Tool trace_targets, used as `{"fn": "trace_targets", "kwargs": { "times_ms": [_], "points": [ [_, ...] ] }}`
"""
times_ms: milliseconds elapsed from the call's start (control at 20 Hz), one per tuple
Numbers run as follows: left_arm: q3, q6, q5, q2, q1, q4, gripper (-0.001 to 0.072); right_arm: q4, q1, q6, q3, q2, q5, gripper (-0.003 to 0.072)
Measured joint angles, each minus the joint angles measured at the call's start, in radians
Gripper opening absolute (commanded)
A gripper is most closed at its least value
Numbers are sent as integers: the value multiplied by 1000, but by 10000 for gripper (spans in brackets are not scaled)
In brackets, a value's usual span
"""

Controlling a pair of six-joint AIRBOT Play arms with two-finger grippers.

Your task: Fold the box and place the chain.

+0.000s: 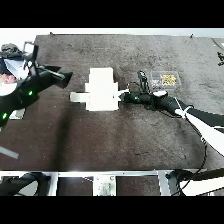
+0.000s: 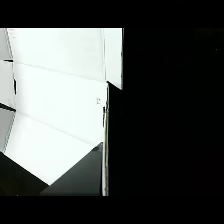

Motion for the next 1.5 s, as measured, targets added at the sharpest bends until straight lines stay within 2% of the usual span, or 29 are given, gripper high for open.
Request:
{"fn": "trace_targets", "kwargs": {
  "times_ms": [150, 400, 600, 750, 950, 1200, 1250, 1400, 1450, 1500],
  "points": [
    [202, -132, -125, -204, 0, 122, 639, 2, -4, -10, 0, 0, 2, 16],
    [570, -417, -403, -512, 8, 364, 639, 2, -9, -29, 0, 0, 2, 16],
    [829, -599, -600, -710, 10, 511, 640, 0, -10, -40, 0, 0, 2, 16],
    [968, -668, -687, -824, 10, 561, 639, -1, -10, -45, 0, 0, 2, 16],
    [1068, -707, -765, -931, 11, 560, 638, 0, -10, -52, 0, 0, 5, 16],
    [1112, -715, -818, -1021, 11, 459, 636, -1, -11, -71, 0, 0, 6, 16],
    [1115, -715, -830, -1035, 11, 439, 604, -1, -11, -74, 0, 0, 6, 17],
    [1120, -706, -876, -1067, 11, 397, 579, -1, -11, -81, 0, 0, 6, 17],
    [1121, -703, -891, -1073, 11, 390, 532, -1, -11, -82, 0, 0, 6, 16],
    [1122, -698, -905, -1078, 11, 382, 531, -1, -11, -84, 0, 0, 6, 17]
  ]
}}
